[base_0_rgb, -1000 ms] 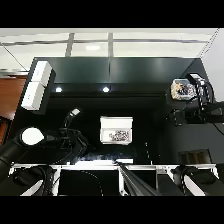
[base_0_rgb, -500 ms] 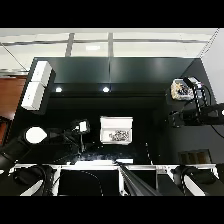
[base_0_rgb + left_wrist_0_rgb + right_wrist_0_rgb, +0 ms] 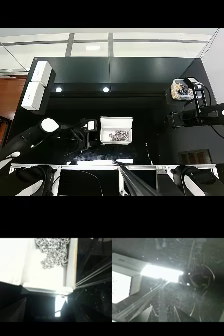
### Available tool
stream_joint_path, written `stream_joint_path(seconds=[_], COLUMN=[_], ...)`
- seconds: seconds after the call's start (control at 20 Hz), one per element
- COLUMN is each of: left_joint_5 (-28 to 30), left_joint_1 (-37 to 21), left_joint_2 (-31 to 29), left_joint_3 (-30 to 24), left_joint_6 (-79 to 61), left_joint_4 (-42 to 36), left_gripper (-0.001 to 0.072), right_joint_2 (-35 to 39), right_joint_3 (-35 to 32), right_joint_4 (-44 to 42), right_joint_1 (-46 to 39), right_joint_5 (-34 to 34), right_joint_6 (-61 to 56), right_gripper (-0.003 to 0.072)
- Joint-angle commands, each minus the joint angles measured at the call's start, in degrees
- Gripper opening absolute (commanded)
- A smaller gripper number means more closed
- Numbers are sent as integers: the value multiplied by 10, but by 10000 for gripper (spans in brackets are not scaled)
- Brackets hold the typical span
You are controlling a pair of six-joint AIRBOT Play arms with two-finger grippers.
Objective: Fold the box and place the chain.
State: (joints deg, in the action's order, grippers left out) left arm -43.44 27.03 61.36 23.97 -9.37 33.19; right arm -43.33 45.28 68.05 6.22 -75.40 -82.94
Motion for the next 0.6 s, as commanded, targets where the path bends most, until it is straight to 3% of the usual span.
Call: stream_joint_path(seconds=[0.0, 0.55], left_joint_5=[-7, -20], left_joint_1=[0, 0], left_joint_2=[38, 55], left_joint_3=[19, 31], left_joint_6=[-25, -76], left_joint_4=[-13, -28], left_gripper=[713, 713], right_joint_2=[0, 0], right_joint_3=[0, 0], right_joint_4=[-5, -5], right_joint_1=[0, 0], right_joint_5=[-2, -2], right_joint_6=[0, 0], right_gripper=[333, 333])
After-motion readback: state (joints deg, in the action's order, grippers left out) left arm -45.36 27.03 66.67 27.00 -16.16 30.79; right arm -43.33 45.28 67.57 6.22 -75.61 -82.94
